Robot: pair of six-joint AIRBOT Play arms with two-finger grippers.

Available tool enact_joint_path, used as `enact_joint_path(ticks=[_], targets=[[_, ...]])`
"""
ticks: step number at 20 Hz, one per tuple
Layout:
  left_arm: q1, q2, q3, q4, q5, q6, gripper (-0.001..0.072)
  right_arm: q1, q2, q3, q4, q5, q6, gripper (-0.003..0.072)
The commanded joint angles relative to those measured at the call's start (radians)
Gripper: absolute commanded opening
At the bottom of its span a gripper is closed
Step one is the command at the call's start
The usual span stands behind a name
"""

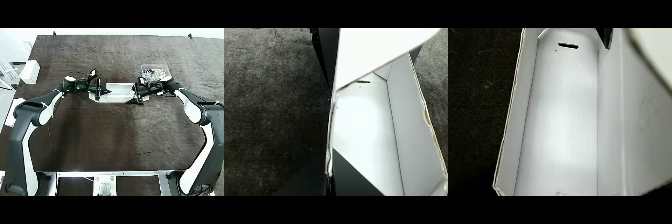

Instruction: Fold the box and place the chain.

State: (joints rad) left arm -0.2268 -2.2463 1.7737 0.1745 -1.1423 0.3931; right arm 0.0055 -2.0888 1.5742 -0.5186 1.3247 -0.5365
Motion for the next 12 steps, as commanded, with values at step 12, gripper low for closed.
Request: enact_joint_path(ticks=[12], targets=[[0.000, 0.000, 0.000, 0.000, 0.000, 0.000, 0.0022, -0.003, -0.001, 0.001, 0.002, 0.005, 0.020, 0.0647]])
